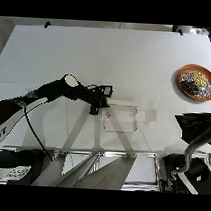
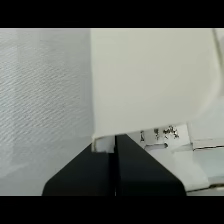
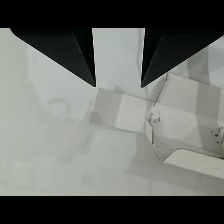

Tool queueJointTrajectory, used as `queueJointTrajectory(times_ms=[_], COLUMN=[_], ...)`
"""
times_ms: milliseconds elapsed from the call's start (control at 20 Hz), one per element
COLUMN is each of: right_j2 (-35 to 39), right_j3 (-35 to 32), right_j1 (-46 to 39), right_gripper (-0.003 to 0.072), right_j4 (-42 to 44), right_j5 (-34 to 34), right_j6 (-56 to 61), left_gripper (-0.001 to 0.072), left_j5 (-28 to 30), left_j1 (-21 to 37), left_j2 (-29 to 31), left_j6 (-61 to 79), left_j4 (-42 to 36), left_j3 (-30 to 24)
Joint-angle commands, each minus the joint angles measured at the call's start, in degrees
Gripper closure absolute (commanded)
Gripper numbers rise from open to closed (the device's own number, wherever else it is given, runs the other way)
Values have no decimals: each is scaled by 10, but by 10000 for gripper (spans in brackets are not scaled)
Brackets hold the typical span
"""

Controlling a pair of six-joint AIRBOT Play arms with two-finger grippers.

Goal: Fold the box and place the chain.

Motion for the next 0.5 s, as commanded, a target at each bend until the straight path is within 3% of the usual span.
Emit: queueJointTrajectory(times_ms=[0,450], right_j2=[0,0], right_j3=[0,-1], right_j1=[0,0], right_gripper=[371,371], right_j4=[0,-1], right_j5=[0,0], right_j6=[0,0], left_gripper=[708,699], left_j5=[5,0], left_j1=[0,0], left_j2=[-15,-19], left_j6=[0,0], left_j4=[-23,-23], left_j3=[1,1])
